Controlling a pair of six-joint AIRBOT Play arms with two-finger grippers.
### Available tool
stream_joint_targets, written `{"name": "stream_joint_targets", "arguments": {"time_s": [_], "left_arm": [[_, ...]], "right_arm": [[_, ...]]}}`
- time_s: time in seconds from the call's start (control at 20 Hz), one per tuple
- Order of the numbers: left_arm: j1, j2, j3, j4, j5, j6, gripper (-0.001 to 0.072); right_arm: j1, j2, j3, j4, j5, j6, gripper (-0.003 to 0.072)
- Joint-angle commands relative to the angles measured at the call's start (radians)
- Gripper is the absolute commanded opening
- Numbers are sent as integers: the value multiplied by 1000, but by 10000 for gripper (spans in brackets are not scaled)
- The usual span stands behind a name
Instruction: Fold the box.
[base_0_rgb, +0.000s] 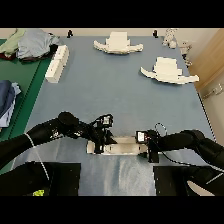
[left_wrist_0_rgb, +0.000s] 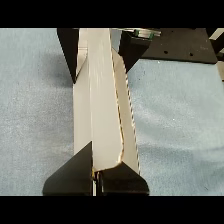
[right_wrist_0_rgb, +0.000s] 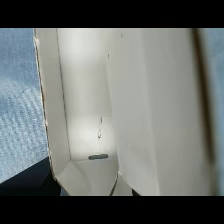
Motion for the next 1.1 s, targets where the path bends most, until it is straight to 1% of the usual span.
{"name": "stream_joint_targets", "arguments": {"time_s": [0.0, 0.6, 0.75, 0.8, 0.85, 0.9, 1.05], "left_arm": [[0, 0, 0, -20, -1, 0, 16], [0, 1, 0, -40, 8, -1, 16], [2, 3, 5, -39, 37, -1, 19], [6, 8, 7, -32, 38, -1, 93], [10, 16, 9, -34, 44, -14, 344], [16, 29, 9, -32, 57, -63, 409], [55, 92, 9, -17, 59, -107, 413]], "right_arm": [[1, 0, 0, -1, 0, 0, 536], [1, 0, 0, -7, 0, 0, 536], [1, 0, 0, -7, 0, 0, 536], [1, 0, 0, -7, 0, 0, 536], [1, 0, 0, -7, 0, 0, 536], [1, 0, 0, -7, 0, 0, 536], [1, 0, 0, -7, 0, 0, 536]]}}
